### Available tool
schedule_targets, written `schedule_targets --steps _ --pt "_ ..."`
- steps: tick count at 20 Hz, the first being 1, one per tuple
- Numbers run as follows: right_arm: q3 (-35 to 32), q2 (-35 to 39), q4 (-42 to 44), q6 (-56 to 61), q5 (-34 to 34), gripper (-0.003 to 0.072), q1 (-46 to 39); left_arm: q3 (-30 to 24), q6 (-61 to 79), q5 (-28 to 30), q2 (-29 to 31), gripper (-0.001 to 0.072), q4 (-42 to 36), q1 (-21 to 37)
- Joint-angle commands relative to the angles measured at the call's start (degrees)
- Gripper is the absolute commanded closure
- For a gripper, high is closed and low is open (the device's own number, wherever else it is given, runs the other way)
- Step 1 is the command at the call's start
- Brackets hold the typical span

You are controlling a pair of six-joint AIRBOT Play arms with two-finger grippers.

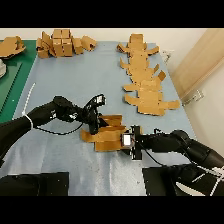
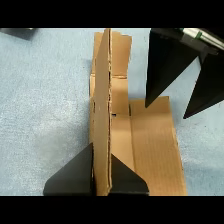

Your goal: Fold the box.

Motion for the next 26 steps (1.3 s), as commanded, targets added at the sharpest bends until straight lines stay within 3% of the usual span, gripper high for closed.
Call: schedule_targets --steps 1,6,11,18,26 --pt "-0.5 -0.9 -0.2 0.0 -0.1 0.0122 2.0 0.0 0.0 0.0 0.0 0.0697 0.0 0.0" --pt "-1.7 -0.9 -0.9 0.0 -0.4 0.0122 5.1 0.0 0.0 0.0 0.0 0.0697 0.0 0.0" --pt "-2.8 -1.8 -5.0 0.1 8.0 0.0121 5.0 0.0 0.0 0.0 0.0 0.0697 0.0 0.0" --pt "-2.8 -6.5 -5.2 0.1 11.8 0.0121 5.0 0.0 0.0 0.0 0.0 0.0697 0.0 0.0" --pt "-2.7 -0.9 -5.4 0.6 14.8 0.0122 4.3 0.0 0.0 0.0 0.0 0.0697 0.0 0.0"
